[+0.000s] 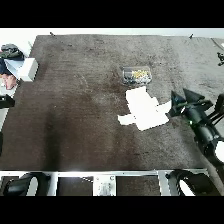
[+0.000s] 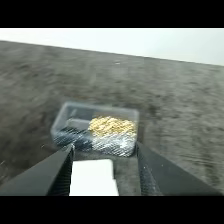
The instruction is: Fold the box and place the chain.
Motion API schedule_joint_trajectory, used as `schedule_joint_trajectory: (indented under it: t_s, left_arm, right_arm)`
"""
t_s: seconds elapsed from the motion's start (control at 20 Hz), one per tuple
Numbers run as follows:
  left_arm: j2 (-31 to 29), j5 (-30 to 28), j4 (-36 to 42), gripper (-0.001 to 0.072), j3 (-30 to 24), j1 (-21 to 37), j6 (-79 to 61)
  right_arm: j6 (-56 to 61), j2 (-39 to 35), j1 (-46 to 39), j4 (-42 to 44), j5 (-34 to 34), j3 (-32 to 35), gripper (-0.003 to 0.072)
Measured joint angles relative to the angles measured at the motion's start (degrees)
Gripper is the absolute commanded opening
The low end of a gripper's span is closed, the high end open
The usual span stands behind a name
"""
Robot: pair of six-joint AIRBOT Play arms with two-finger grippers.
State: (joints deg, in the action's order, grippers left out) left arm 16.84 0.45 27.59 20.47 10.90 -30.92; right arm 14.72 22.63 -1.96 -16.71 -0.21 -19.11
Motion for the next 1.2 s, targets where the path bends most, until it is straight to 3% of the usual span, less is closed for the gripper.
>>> schedule_joint_trajectory:
  t_s: [0.15,0.4,0.55,0.75,0.8,0.85,1.2]
  left_arm:
    - [0.00,0.00,0.02,0.0012,0.00,0.00,0.00]
    - [0.00,0.02,0.00,0.0012,-0.02,0.00,0.00]
    - [0.00,0.02,0.00,0.0012,-0.02,0.00,0.00]
    - [0.00,0.00,0.00,0.0012,-0.02,0.00,0.00]
    - [0.00,0.02,0.00,0.0012,-0.02,0.00,0.00]
    - [0.00,0.02,0.00,0.0012,-0.02,0.00,0.00]
    - [0.00,0.02,0.02,0.0012,-0.02,0.00,0.00]
  right_arm:
    - [1.11,9.88,-8.74,0.02,8.15,-7.74,0.0439]
    - [2.80,31.32,-29.20,-2.86,36.37,-24.30,0.0439]
    - [6.84,43.41,-37.16,-10.78,50.56,-35.12,0.0441]
    - [10.67,57.79,-40.96,-23.67,66.31,-48.59,0.0444]
    - [11.06,60.83,-41.22,-26.01,69.18,-51.30,0.0511]
    - [11.47,63.95,-41.24,-28.28,72.17,-54.05,0.0508]
    - [13.07,80.11,-37.81,-36.85,85.94,-66.99,0.0500]
